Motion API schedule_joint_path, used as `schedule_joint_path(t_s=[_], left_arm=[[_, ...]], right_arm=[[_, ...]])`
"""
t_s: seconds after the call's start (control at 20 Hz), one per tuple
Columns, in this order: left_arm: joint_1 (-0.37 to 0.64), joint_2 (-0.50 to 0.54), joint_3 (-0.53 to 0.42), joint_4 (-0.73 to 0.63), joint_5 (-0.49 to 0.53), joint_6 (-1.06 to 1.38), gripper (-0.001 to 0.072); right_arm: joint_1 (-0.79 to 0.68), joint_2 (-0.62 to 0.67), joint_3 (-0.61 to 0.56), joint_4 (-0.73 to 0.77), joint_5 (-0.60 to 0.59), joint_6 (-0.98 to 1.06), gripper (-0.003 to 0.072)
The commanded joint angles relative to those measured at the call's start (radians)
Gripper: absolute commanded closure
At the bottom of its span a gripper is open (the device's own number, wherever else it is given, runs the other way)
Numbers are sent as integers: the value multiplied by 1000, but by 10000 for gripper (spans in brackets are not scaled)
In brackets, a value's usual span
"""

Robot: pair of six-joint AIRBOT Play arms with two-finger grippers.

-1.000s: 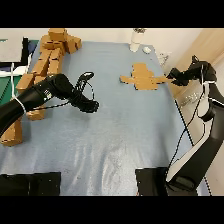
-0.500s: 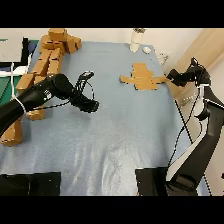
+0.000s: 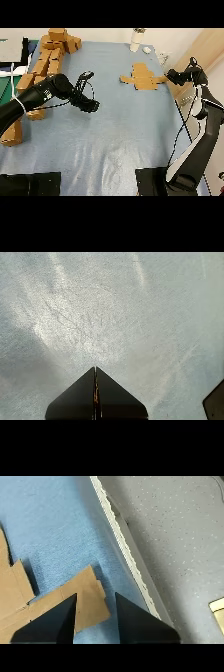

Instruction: Fold the box.

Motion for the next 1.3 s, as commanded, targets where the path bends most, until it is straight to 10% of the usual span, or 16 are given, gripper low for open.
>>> schedule_joint_path(t_s=[0.0, 0.6, 0.8, 1.25], left_arm=[[0, -1, 0, -2, 0, 0, 699], [0, -1, 0, -13, -1, 0, 699], [0, -1, 0, -19, 0, 0, 699], [1, -1, 0, -19, 2, 0, 699]], right_arm=[[-2, -12, 1, 2, 5, -5, 309], [-1, -14, 19, 146, -104, -83, 409], [-1, 5, 19, 171, -122, -129, 681], [44, 147, -19, 158, -294, -208, 688]])
